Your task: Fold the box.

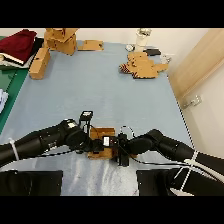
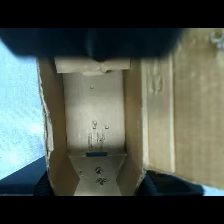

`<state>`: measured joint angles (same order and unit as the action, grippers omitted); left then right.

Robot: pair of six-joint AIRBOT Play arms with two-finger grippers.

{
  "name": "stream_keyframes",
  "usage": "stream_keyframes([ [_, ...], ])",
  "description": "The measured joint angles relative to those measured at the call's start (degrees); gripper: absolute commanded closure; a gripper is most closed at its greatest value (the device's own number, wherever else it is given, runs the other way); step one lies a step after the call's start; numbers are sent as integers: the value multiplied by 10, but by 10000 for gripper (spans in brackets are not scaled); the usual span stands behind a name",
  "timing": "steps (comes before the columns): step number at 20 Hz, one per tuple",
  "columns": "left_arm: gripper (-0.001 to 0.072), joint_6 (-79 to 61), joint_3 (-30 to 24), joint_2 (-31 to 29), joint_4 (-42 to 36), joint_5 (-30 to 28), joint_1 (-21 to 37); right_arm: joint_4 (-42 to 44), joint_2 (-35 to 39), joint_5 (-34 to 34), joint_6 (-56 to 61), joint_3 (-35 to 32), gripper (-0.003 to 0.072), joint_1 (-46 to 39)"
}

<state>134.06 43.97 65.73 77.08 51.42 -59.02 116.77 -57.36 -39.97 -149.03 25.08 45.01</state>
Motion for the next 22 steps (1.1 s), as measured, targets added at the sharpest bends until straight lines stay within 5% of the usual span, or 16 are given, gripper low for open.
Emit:
stream_keyframes([
  [2,217,34,14,13,25,17,-8,0,0,0,0,0,87,0],
  [4,358,56,21,21,38,28,-12,0,0,0,0,0,87,0],
  [18,362,90,29,57,22,30,-28,0,0,0,0,0,87,0],
  [19,463,93,29,60,22,30,-29,0,0,0,0,0,88,0],
  [20,661,97,29,62,23,31,-30,0,0,0,0,0,87,0],
  [22,695,101,29,64,27,37,-30,0,0,0,0,0,88,0],
])
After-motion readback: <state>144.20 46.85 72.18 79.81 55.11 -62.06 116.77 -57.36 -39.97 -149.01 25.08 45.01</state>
